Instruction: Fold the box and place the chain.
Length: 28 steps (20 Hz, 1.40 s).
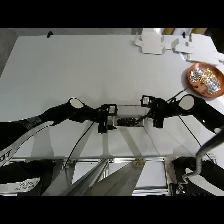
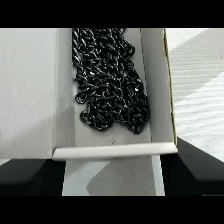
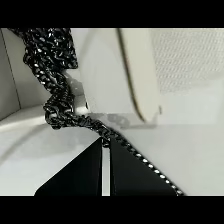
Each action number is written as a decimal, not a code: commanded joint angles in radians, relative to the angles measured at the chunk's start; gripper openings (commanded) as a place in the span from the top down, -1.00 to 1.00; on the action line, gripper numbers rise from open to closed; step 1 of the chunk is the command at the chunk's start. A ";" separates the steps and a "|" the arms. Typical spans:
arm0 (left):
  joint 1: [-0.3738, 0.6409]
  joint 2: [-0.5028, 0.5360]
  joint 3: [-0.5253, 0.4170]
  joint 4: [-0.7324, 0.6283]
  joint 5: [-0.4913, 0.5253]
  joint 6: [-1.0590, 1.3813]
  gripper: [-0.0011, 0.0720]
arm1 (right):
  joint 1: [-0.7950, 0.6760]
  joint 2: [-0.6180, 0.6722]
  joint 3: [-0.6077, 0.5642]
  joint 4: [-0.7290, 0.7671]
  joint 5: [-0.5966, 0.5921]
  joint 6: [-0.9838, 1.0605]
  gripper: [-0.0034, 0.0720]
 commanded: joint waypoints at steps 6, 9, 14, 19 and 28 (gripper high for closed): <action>0.001 0.000 0.000 0.000 0.000 0.000 0.40 | 0.000 0.264 0.000 0.163 0.232 0.076 0.88; 0.001 0.000 0.000 0.000 0.000 0.000 0.40 | 0.001 0.285 0.000 0.413 0.232 0.076 0.88; 0.001 0.000 0.000 0.000 0.000 0.000 0.40 | 0.028 0.268 -0.002 0.492 0.142 0.076 0.88; 0.001 0.000 0.000 0.000 0.000 0.000 0.40 | 0.200 0.137 -0.002 0.443 -0.035 0.116 0.87; 0.001 0.000 0.000 0.000 0.000 0.000 0.40 | 0.135 0.145 0.150 0.111 0.026 0.584 0.42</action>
